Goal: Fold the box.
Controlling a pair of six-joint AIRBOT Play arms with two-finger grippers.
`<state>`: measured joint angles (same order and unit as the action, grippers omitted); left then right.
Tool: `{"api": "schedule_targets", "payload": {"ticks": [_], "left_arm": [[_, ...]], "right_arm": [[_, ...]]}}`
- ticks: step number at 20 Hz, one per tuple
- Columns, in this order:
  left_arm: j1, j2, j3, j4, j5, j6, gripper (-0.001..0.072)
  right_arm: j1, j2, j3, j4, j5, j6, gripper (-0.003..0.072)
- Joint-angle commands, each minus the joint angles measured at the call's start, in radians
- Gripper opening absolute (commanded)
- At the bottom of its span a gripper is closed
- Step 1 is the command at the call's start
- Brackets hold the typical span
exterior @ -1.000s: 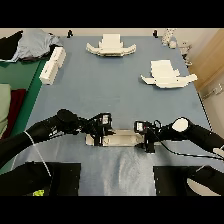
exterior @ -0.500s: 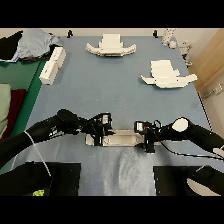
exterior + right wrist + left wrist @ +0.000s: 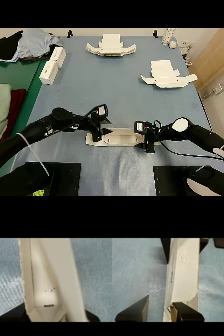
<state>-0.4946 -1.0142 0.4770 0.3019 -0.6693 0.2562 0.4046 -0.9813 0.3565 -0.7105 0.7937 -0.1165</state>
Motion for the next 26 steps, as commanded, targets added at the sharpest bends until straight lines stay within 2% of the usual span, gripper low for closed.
{"api": "schedule_targets", "payload": {"ticks": [1,3,5,6,8,10,12,14,16,18,22,26], "left_arm": [[0.088,0.121,0.001,0.206,-0.059,-0.480,0.0402],[0.123,0.201,0.001,0.361,-0.187,-0.771,0.0374],[0.128,0.274,0.001,0.480,-0.325,-0.924,0.0050],[0.127,0.299,0.000,0.487,-0.377,-0.962,0.0014],[0.114,0.323,0.000,0.426,-0.430,-1.119,0.0015],[0.053,0.316,0.000,0.321,-0.434,-1.220,0.0014],[-0.060,0.284,0.001,0.203,-0.339,-1.260,0.0014],[-0.172,0.225,0.002,0.080,-0.176,-1.275,0.0014],[-0.224,0.151,0.025,-0.009,-0.044,-1.275,0.0014],[-0.211,0.080,0.068,-0.047,0.016,-1.275,0.0014],[-0.135,-0.079,0.158,-0.048,0.034,-1.279,0.0014],[-0.087,-0.217,0.171,-0.044,0.039,-1.352,0.0014]], "right_arm": [[0.000,0.000,0.001,0.000,0.002,0.000,0.0502],[0.000,0.000,0.001,0.000,0.002,0.000,0.0502],[0.000,0.000,0.001,0.000,0.002,0.000,0.0502],[0.000,0.000,0.001,0.000,0.002,0.000,0.0502],[0.000,0.000,0.001,0.000,0.002,0.000,0.0502],[0.000,0.000,0.001,0.000,0.002,0.000,0.0502],[0.000,0.000,0.001,0.000,0.002,0.000,0.0502],[0.000,0.000,0.001,0.000,0.002,0.000,0.0502],[0.000,0.000,0.001,0.000,0.002,0.000,0.0502],[0.000,0.000,0.001,0.000,0.002,0.000,0.0502],[0.000,0.000,0.001,0.000,0.002,0.000,0.0502],[0.000,0.000,0.001,0.000,0.002,0.000,0.0502]]}}
